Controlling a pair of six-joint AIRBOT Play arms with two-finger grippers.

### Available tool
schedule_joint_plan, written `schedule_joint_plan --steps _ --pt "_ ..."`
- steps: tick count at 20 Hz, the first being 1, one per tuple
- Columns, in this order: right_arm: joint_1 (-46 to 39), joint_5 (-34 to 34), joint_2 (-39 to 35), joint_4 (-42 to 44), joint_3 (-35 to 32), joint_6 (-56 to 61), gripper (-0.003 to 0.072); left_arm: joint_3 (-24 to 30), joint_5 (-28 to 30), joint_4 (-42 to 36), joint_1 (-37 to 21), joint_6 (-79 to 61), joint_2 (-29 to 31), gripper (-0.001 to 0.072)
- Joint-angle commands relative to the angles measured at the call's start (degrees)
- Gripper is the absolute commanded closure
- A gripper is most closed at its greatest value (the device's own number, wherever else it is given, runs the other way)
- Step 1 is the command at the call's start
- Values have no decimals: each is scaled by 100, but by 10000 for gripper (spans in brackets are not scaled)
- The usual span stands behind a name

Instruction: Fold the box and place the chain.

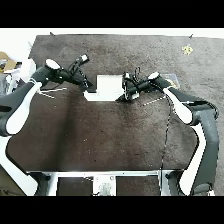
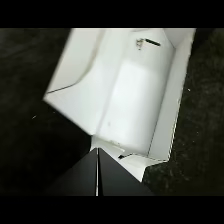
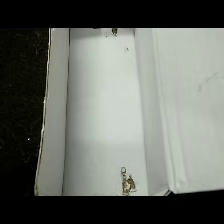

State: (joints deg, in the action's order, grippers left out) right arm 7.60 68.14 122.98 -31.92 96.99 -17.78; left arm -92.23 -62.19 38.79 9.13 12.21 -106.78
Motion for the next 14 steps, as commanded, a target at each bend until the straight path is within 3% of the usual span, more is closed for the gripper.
schedule_joint_plan --steps 1,8,14 --pt "9 2 2 0 -2 -2 239 -96 0 450 -153 1735 420 700" --pt "7 0 2 0 -2 -2 238 -20 -420 894 -713 4371 501 700" --pt "7 0 2 0 -2 -2 238 350 -538 868 -791 5226 -153 700"
